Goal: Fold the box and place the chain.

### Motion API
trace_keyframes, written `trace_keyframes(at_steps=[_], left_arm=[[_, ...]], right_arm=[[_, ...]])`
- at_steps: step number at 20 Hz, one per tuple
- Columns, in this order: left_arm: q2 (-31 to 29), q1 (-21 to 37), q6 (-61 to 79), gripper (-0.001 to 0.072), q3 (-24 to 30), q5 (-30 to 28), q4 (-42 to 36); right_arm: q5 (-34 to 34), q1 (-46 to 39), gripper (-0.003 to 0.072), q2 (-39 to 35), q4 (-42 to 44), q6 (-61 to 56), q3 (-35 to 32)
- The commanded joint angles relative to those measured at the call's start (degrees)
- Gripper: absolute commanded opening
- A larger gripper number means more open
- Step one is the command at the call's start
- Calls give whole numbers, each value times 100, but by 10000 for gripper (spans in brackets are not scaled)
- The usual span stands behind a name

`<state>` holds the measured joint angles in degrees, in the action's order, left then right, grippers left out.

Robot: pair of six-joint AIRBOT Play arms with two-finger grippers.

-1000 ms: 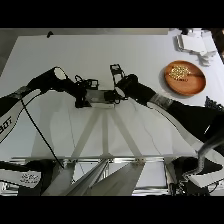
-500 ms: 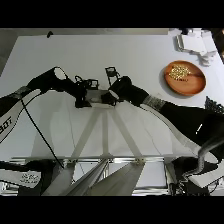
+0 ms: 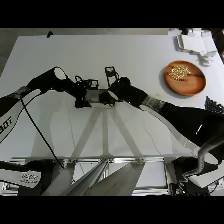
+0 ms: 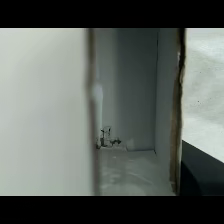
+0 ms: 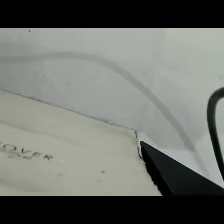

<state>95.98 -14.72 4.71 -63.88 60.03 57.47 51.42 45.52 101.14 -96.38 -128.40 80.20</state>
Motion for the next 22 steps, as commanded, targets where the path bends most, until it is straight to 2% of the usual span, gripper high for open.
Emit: trace_keyframes(at_steps=[1,7,11,14,17,18,19,20,22], left_arm=[[2,-2,-20,17,0,-2,-4],[2,-2,-20,17,0,0,-7],[2,-2,-20,17,0,0,-4],[2,-2,-20,17,0,0,-4],[2,-2,-20,17,0,0,-4],[2,-2,-20,17,0,0,-4],[2,-2,-20,17,0,0,-4],[2,-2,-20,17,0,0,-4],[0,-2,-20,17,0,-2,-4]], right_arm=[[376,-63,487,-232,26,260,-2],[1685,-520,481,-1045,66,1491,-4],[1954,-1246,479,-1744,92,2404,-4],[1580,-2192,480,-2068,79,3156,-4],[1137,-3235,484,-1939,87,3254,-4],[811,-3600,537,-1864,90,3324,-4],[435,-3923,656,-1788,90,3449,-2],[122,-4236,682,-1692,90,3506,2],[-234,-4787,682,-1386,90,3574,15]])
